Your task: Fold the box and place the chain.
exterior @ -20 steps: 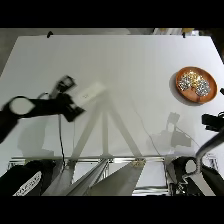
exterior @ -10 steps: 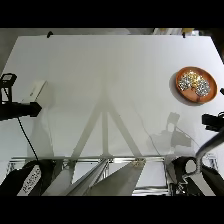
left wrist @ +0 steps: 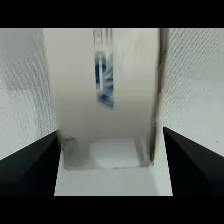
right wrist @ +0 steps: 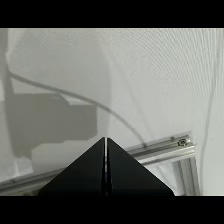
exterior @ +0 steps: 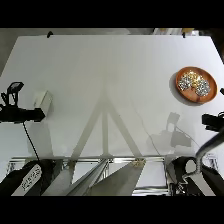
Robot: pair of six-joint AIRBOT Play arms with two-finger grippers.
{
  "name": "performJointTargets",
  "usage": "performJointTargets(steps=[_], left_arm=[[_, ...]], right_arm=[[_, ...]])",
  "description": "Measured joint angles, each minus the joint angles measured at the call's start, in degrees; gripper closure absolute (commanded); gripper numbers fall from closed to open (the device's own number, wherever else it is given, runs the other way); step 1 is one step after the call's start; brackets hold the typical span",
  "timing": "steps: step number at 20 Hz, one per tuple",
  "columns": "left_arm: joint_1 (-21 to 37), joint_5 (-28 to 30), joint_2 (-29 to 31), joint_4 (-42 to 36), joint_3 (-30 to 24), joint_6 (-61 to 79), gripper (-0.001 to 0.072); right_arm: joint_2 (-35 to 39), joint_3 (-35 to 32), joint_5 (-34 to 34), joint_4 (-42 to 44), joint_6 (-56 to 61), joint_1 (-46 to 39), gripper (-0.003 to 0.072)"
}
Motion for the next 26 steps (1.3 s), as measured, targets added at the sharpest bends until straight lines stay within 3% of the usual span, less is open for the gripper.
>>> performJointTargets(steps=[9, 20, 26], left_arm=[[-0.7, -3.1, 0.9, 1.4, 0.0, -0.9, 0.0017], [-4.5, -12.8, 19.5, 2.1, 0.0, -2.1, 0.0018], [-4.6, -14.6, 23.1, 2.1, 0.0, -2.2, 0.0018]], right_arm=[[0.0, 0.0, 0.0, 0.0, 0.0, 0.0, 0.0673], [0.0, 0.0, 0.0, 0.0, 0.0, 0.0, 0.0673], [0.0, 0.0, 0.0, 0.0, 0.0, 0.0, 0.0673]])
